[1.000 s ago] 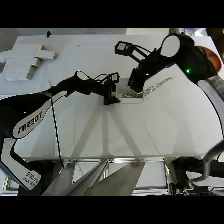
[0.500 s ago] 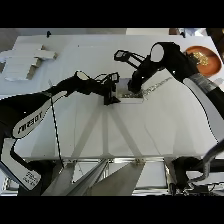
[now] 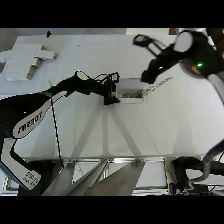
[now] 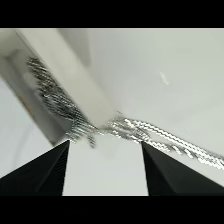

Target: Fold the box and place the chain.

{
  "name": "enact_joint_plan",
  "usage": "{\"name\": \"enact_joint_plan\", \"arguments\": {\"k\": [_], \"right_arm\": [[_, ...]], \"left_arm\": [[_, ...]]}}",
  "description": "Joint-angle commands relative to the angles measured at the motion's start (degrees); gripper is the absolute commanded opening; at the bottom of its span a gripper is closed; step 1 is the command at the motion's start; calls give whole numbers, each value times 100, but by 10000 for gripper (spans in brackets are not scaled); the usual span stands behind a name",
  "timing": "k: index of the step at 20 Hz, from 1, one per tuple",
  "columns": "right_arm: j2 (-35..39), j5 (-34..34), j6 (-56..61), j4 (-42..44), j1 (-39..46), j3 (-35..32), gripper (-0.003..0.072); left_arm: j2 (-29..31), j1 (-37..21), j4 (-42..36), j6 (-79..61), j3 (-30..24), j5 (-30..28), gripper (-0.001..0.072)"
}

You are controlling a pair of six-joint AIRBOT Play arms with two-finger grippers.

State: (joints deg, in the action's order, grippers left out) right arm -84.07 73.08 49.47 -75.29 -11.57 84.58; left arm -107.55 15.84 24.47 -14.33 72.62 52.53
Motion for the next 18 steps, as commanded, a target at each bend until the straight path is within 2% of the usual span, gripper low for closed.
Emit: {"name": "enact_joint_plan", "arguments": {"k": [1, 5, 9, 16, 17, 18], "right_arm": [[-153, -127, -42, 2, 846, 4, 617], [-872, -203, -42, -501, 973, 4, 637], [-1609, -197, 4, -579, 870, 4, 651], [-2168, -363, 175, -1045, 411, 4, 648], [-2199, -361, 179, -1047, 367, 4, 633], [-2216, -358, 221, -1047, 332, 4, 588]], "left_arm": [[0, -2, 0, -2, 2, -2, 280], [0, -2, 0, -2, 2, -2, 280], [0, -2, 0, -2, 2, -2, 280], [0, -2, 0, -2, 2, -2, 280], [0, -2, 0, -2, 2, -2, 280], [0, -2, 0, -2, 2, -2, 280]]}}
